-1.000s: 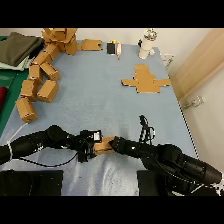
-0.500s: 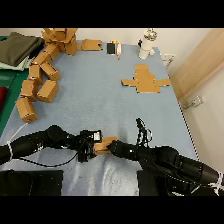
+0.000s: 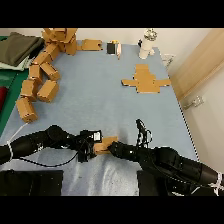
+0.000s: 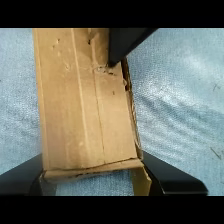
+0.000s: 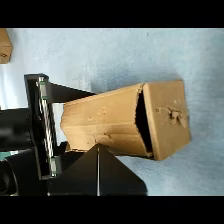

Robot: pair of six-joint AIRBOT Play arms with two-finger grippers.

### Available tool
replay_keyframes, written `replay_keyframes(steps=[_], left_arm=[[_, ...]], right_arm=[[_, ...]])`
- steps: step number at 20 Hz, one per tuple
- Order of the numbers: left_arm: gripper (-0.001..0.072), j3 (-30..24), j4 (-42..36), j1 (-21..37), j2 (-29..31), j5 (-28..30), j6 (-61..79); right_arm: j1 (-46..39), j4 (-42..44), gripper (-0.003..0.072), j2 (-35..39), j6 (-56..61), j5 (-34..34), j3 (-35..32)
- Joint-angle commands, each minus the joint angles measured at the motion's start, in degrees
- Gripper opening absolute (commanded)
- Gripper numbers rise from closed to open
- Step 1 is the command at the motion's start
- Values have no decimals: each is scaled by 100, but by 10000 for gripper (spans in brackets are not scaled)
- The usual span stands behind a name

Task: Fold the box.

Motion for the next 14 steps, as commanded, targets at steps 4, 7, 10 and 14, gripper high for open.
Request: replay_keyframes(steps=[4, 7, 10, 14], left_arm=[[607, 4, 0, 0, -2, 2, -2], [615, 4, -2, 0, -2, 4, -7], [616, 4, 0, 0, -2, 4, -7], [616, 4, -2, 0, -2, 9, -26]], right_arm=[[13, 22, 1, -4, 2, -210, -4], [13, 22, 0, -4, 2, -236, -4], [13, 24, 0, -70, 2, -243, -4], [13, 28, 0, -136, 2, -175, -2]])
